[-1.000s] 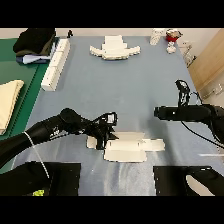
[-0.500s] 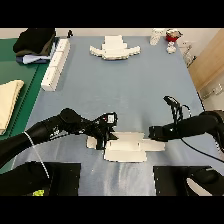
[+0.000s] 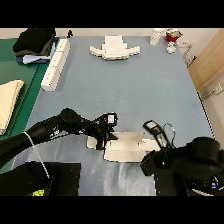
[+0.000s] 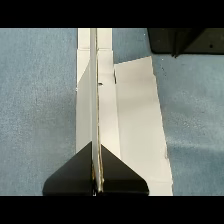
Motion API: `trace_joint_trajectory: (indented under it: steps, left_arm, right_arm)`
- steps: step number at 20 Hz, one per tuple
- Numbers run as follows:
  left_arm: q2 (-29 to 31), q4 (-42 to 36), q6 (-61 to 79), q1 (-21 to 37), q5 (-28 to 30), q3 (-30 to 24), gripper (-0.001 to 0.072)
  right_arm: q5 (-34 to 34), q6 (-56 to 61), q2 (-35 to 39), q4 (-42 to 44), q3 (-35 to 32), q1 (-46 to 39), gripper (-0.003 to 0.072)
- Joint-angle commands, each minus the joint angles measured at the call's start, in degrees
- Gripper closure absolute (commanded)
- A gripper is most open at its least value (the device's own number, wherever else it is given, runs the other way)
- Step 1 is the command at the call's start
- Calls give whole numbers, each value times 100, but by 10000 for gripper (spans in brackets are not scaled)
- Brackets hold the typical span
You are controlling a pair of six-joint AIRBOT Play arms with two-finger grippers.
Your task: Fold the box.
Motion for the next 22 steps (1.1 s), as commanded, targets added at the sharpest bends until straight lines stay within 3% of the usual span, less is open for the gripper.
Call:
trace_joint_trajectory:
  steps: [1, 2, 3, 7, 13, 22]
  left_arm:
    - [2, 0, 2, -2, 2, 2, 694]
    - [2, 0, 2, -2, 2, 2, 693]
    - [2, 0, 2, -2, 2, 2, 693]
    - [2, 0, 2, -2, 2, 2, 694]
    - [2, 0, 2, -2, 2, 2, 694]
    - [2, 0, 2, -2, 0, 2, 693]
  right_arm:
    - [446, -566, -553, -1016, -76, 1346, 207]
    - [450, -595, -780, -1239, -76, 1473, 104]
    - [452, -595, -988, -1384, -76, 1508, 94]
    - [787, -758, -1561, -1836, -76, 1502, 94]
    - [1040, -365, -1668, -2935, -35, 1497, 95]
    - [656, 435, -1403, -3012, -26, 1497, 95]
